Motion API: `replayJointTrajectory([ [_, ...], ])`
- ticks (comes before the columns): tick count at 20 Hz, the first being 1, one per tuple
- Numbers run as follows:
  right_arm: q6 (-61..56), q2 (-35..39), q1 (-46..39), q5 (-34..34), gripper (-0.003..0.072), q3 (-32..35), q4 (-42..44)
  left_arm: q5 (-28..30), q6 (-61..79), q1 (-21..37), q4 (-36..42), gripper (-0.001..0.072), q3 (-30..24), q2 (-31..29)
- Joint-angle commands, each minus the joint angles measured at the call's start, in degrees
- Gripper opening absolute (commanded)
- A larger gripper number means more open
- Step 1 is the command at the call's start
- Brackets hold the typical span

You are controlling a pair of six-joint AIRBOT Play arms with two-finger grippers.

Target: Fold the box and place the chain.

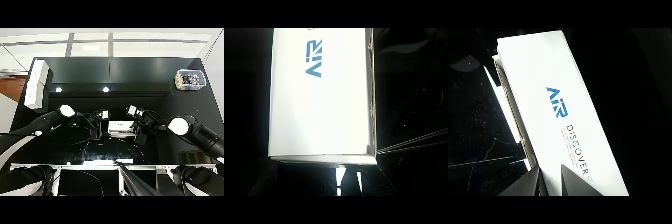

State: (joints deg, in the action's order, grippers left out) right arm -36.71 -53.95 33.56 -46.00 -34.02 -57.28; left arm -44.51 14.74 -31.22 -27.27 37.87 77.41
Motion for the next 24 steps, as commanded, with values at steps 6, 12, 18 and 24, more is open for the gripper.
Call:
replayJointTrajectory([
  [6,-0.33,1.22,0.00,-1.64,0.0134,-0.17,-0.42,-0.04,0.02,-0.04,0.04,0.0350,-0.02,0.04],
  [12,-0.63,1.18,0.02,-2.27,0.0134,-0.15,-0.42,-0.04,0.02,-0.04,0.04,0.0350,-0.02,0.04],
  [18,-1.31,0.26,0.02,-2.82,0.0206,-0.13,-0.31,-0.04,0.02,-0.04,0.04,0.0350,-0.02,0.04],
  [24,-2.62,-0.87,0.00,-2.89,0.0205,-0.22,-0.17,-0.04,0.02,-0.04,0.04,0.0350,-0.02,0.04],
])
